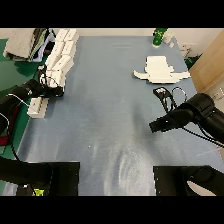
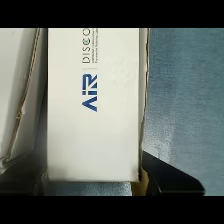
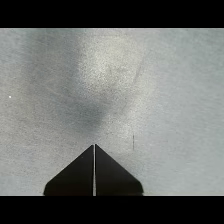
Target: Fold the box.
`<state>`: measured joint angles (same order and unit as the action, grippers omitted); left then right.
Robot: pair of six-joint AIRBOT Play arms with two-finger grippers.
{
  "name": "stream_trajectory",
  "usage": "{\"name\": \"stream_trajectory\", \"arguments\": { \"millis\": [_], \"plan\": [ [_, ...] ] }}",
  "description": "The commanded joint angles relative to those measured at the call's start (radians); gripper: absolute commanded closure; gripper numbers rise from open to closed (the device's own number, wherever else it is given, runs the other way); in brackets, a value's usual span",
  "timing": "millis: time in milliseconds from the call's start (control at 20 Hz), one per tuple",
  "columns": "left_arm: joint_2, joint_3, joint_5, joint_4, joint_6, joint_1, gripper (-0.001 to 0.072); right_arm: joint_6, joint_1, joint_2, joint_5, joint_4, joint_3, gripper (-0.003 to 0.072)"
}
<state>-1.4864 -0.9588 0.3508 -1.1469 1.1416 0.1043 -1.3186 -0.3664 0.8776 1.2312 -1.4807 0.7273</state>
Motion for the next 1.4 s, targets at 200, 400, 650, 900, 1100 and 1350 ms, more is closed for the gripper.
{"name": "stream_trajectory", "arguments": {
  "millis": [200,400,650,900,1100,1350],
  "plan": [
    [-0.003,-0.018,0.037,-0.004,-0.005,0.004,-0.0011,0.000,-0.001,0.000,0.000,0.000,0.001,0.0669],
    [0.064,-0.043,0.154,-0.058,-0.004,0.016,-0.0011,0.000,-0.001,0.000,0.000,0.000,0.001,0.0669],
    [0.259,-0.053,0.317,-0.069,-0.004,0.028,-0.0011,0.000,-0.001,0.000,0.000,0.000,0.001,0.0669],
    [0.461,-0.080,0.534,0.078,0.000,0.022,0.0497,0.000,-0.001,0.000,0.000,0.000,0.001,0.0669],
    [0.496,-0.146,0.721,0.111,-0.011,-0.099,0.0694,0.000,-0.001,0.000,0.000,0.000,0.001,0.0669],
    [0.429,-0.152,0.731,0.111,0.042,-0.357,0.0694,0.000,-0.001,0.000,0.000,0.000,0.001,0.0669]
  ]
}}
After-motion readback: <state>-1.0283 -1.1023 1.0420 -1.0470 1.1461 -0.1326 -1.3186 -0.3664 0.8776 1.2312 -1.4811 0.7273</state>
